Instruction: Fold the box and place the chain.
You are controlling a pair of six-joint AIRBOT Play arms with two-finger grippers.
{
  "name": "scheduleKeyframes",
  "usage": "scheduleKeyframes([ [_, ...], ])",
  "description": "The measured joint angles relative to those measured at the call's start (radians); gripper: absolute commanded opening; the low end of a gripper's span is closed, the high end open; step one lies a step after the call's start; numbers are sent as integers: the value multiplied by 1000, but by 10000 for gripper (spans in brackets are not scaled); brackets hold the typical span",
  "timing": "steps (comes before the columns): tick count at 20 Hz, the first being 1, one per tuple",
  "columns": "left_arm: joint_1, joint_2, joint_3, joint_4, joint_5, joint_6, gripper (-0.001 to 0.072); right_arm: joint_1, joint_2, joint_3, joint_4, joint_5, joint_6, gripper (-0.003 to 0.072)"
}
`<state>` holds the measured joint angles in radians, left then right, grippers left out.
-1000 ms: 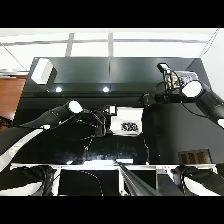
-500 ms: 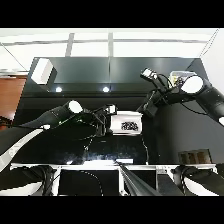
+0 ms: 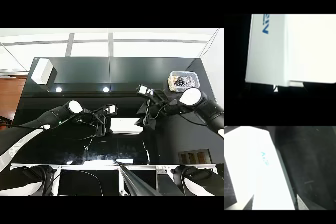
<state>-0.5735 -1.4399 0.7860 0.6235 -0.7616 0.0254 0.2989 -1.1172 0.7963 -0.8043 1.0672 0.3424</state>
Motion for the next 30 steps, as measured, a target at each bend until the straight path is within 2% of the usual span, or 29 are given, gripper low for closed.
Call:
scheduleKeyframes([
  [5,0,0,0,0,0,0,358,28,2,-40,9,-27,-77,634],
  [14,0,0,0,0,-1,0,358,35,2,-50,-23,3,-154,634],
  [22,0,0,0,0,-1,-3,358,35,2,-50,-35,-94,-159,632],
  [23,0,0,0,0,-1,-2,358,35,2,-50,-34,-98,-159,587],
  [24,0,0,0,0,-1,-2,358,35,2,-50,-32,-97,-159,477],
  [30,0,0,0,0,-3,1,358,35,2,-50,-7,-81,-140,477],
])
